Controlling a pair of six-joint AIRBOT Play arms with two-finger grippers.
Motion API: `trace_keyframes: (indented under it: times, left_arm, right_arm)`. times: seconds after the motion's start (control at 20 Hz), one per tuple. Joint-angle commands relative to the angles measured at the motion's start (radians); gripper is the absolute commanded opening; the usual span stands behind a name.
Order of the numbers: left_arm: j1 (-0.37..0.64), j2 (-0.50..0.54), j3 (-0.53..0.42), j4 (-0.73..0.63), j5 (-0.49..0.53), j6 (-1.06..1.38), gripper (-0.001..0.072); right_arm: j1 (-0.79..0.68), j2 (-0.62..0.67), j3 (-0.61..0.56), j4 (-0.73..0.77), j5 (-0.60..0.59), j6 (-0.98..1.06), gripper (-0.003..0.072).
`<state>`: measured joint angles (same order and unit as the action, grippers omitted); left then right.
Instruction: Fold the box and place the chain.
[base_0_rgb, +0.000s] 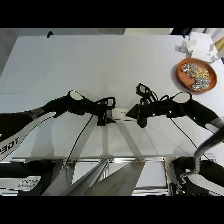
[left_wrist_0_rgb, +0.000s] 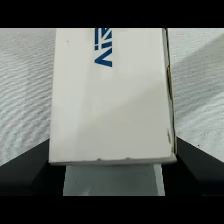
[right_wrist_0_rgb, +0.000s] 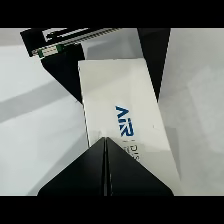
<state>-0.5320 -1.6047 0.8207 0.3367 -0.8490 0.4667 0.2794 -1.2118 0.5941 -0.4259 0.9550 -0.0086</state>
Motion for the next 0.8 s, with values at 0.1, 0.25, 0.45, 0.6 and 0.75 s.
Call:
trace_keyframes:
  times: [0.1, 0.25, 0.45, 0.6, 0.75]
  left_arm:
    - [0.0, 0.0, 0.0, 0.0, 0.0, 0.0, 0.001]
    - [0.0, 0.0, 0.0, 0.0, 0.0, 0.0, 0.001]
    - [0.0, 0.0, 0.0, 0.0, 0.0, 0.0, 0.001]
    - [0.0, 0.0, 0.0, 0.0, 0.0, 0.0, 0.001]
    - [0.0, 0.0, 0.0, 0.0, 0.0, 0.0, 0.001]
  right_arm:
    - [0.036, -0.001, -0.034, -0.058, -0.02, -0.003, 0.0019]
    - [0.056, -0.001, -0.039, -0.073, -0.066, 0.002, 0.0019]
    - [0.056, -0.002, -0.039, -0.092, -0.09, 0.021, 0.0019]
    - [0.056, -0.002, -0.039, -0.099, -0.098, 0.03, 0.0019]
    - [0.056, -0.002, -0.038, -0.089, -0.1, 0.03, 0.0019]
